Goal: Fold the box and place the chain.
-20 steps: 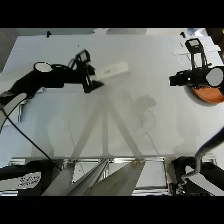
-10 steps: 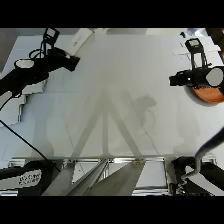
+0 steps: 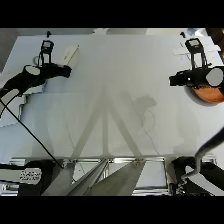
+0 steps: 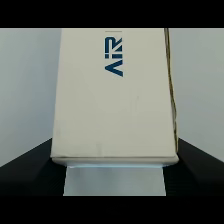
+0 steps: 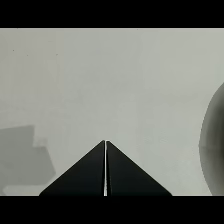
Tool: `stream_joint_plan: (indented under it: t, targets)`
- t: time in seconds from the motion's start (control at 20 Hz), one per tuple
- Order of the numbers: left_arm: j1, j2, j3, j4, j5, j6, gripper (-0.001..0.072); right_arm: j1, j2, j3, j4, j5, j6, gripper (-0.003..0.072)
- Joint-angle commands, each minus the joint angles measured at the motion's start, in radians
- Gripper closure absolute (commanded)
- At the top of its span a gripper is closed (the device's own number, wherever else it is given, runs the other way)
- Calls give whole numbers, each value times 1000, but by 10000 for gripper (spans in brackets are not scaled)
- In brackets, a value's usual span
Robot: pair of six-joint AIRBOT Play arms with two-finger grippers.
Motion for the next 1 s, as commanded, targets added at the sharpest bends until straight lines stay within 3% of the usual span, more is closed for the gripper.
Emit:
stream_joint_plan:
  t: [0.0, 0.2, 0.25, 0.3, 0.35, 0.4, 0.95]
  targets:
    - [19, -63, 0, 194, -8, -289, 707, -1, 0, 1, 0, 0, 0, 669]
    - [28, -89, 0, 296, -60, -339, 680, -1, 0, 1, 0, 0, 0, 669]
    - [27, -87, 0, 312, -77, -339, 549, -1, 0, 1, 0, 0, 0, 669]
    - [27, -85, 0, 310, -83, -340, 306, -1, 0, 1, 0, 0, 0, 669]
    - [27, -82, 0, 303, -86, -340, 118, -1, 0, 1, 0, 0, 0, 669]
    - [27, -71, 0, 300, -96, -343, 70, -1, 0, 1, 0, 0, 0, 669]
    - [27, 288, 0, 228, -255, -339, 55, -1, 0, 1, 0, 0, 0, 669]
